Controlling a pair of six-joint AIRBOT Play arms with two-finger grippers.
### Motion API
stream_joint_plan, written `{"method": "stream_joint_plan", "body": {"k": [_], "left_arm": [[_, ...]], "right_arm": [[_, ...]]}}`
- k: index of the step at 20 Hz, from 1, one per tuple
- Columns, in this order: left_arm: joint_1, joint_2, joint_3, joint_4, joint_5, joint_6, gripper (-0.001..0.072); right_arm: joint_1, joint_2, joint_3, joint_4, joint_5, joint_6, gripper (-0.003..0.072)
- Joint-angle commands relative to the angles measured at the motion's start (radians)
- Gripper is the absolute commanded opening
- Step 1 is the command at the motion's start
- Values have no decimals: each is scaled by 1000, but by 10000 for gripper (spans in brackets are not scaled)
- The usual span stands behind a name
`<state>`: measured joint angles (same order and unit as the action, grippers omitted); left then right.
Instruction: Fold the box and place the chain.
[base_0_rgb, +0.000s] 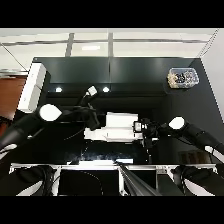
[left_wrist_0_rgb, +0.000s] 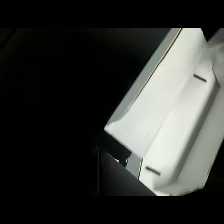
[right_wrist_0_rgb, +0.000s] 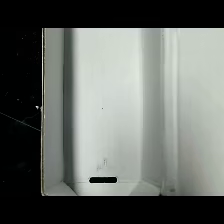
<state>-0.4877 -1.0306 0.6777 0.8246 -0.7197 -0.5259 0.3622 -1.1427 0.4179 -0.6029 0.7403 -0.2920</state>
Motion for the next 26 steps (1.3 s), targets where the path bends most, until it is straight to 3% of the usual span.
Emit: {"method": "stream_joint_plan", "body": {"k": [1,2,3,6,8,10,12,14,16,17,18,20,26], "left_arm": [[106,52,-6,178,-275,0,214],[106,45,-22,178,-269,36,602],[98,37,-38,177,-251,101,705],[47,-11,-73,177,-233,398,684],[0,-59,-74,174,-170,418,685],[-32,-100,-73,84,-91,418,684],[-57,-131,-73,-37,-58,420,684],[-80,-143,-73,-56,-35,423,679],[-97,-145,-74,-60,-37,425,605],[-108,-145,-74,-55,-40,430,604],[-117,-145,-74,-39,-38,431,536],[-123,-145,-73,-37,-24,431,225],[-124,-145,-74,-120,-21,430,218]], "right_arm": [[1,0,-1,0,-1,0,482],[1,0,-1,1,-1,0,482],[1,0,-1,1,-1,0,482],[1,0,-1,0,-1,0,482],[1,0,0,0,-1,0,482],[1,0,0,0,-1,0,482],[1,0,0,0,-1,0,482],[1,0,-1,0,-1,0,482],[1,0,-1,0,-1,0,482],[1,0,0,0,-1,0,482],[1,0,0,0,-1,0,482],[1,0,-1,0,-1,0,482],[1,0,0,0,-1,0,482]]}}
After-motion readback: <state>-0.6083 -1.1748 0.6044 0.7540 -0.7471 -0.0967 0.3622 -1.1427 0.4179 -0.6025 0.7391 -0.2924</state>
